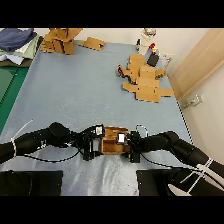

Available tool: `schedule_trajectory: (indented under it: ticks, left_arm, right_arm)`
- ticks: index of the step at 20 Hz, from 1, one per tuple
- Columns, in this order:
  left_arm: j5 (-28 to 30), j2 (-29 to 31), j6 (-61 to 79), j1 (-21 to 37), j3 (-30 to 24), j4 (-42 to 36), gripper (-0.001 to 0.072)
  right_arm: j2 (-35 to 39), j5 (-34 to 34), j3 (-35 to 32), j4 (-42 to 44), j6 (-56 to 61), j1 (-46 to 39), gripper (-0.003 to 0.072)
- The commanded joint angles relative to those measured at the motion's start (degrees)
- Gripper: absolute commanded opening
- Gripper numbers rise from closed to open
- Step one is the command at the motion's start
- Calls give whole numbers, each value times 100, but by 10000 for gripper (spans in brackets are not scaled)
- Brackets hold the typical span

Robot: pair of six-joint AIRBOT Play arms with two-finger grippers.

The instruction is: Fold the box.

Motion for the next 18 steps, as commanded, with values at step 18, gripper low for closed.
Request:
schedule_trajectory:
  ticks: [18]
  left_arm:
    - [-269, -280, 446, -105, 254, -35, 692]
  right_arm:
    - [0, 0, 0, 2, 0, 2, 505]
